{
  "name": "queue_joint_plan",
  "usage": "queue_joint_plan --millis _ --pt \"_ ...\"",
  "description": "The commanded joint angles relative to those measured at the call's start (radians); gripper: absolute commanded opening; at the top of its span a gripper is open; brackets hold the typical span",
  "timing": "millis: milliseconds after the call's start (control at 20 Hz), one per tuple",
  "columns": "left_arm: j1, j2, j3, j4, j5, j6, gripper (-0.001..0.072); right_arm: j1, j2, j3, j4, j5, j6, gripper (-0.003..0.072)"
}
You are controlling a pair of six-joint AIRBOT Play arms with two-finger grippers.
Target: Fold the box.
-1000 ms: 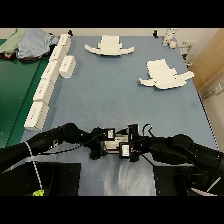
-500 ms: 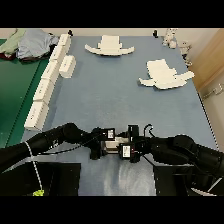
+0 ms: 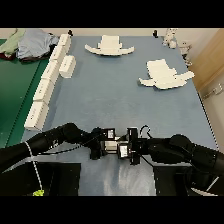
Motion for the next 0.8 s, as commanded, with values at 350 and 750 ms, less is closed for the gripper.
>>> queue_joint_plan --millis 350,750 --pt "0.000 0.000 0.000 0.000 0.000 -0.001 0.0421 0.001 0.057 0.002 0.042 -0.029 -0.001 0.0513" --pt "0.000 0.000 0.000 0.000 0.000 -0.001 0.0421 0.001 0.131 -0.008 0.108 0.027 0.315 0.0005"
